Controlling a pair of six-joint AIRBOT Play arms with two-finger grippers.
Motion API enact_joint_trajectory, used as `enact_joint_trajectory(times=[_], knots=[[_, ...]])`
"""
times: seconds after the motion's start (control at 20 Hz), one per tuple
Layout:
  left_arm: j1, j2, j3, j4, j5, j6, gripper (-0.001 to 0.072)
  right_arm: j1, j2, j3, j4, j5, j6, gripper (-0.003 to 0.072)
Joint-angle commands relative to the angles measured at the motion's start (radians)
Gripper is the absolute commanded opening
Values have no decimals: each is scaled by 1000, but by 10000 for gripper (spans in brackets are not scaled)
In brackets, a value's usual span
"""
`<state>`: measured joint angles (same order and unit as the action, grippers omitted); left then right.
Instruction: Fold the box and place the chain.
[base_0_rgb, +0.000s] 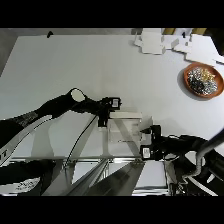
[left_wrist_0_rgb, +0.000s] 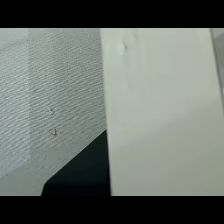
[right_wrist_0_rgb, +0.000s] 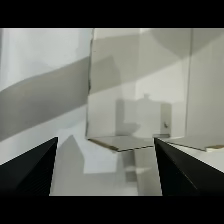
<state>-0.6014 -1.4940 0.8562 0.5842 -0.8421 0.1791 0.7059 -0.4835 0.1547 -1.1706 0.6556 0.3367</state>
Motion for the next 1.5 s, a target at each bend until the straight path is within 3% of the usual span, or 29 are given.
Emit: enact_joint_trajectory(times=[0.0, 0.25, 0.7, 1.1, 1.45], knots=[[-1, 0, 0, 0, 0, 0, 9, 8, -42, -12, -37, -127, 60, 663], [-1, 0, 0, 0, 0, 0, 9, 7, -98, -11, -34, -230, 74, 663], [-1, 0, 0, 0, 0, 0, 9, -124, -99, 77, 60, -140, 63, 663], [-1, 0, 0, 0, 0, 0, 9, -268, -217, 77, 341, -89, -294, 663], [-1, 0, 0, 0, 0, 0, 9, -376, -233, 77, 433, -47, -401, 663]])
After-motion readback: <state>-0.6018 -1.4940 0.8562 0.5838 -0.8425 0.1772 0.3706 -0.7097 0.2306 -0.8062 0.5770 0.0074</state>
